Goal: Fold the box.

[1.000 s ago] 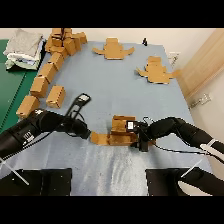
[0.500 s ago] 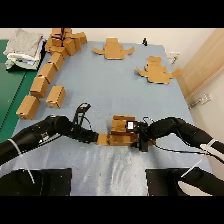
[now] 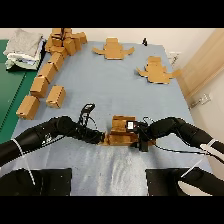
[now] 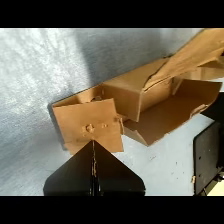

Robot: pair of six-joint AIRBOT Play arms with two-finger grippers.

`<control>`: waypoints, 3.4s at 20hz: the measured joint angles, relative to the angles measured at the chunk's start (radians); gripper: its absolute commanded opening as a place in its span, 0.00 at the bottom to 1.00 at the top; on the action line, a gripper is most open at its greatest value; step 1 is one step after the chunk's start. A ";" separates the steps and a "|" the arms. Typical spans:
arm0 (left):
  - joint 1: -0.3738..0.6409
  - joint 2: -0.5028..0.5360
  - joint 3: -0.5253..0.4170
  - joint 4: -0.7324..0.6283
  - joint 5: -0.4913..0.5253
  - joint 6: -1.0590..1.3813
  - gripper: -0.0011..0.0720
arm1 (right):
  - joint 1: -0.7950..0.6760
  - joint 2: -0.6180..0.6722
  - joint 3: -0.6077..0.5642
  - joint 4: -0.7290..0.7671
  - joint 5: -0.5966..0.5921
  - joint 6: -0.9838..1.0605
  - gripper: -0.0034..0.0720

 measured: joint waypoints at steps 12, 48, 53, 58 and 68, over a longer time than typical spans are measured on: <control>0.050 -0.037 0.003 0.114 -0.050 -0.068 0.03 | 0.000 0.000 0.000 0.000 0.000 0.000 0.78; -0.023 -0.087 0.121 -0.045 -0.095 -0.036 0.03 | -0.001 0.000 0.000 -0.001 0.003 0.000 0.78; -0.026 -0.090 0.154 -0.023 -0.131 -0.034 0.03 | 0.000 0.000 0.000 0.007 -0.011 -0.001 0.78; -0.028 -0.090 0.166 -0.031 -0.122 -0.032 0.03 | 0.001 0.000 0.000 0.004 -0.006 -0.001 0.78; -0.009 -0.075 0.170 -0.121 -0.124 0.052 0.03 | 0.001 0.000 0.000 0.000 -0.001 -0.001 0.78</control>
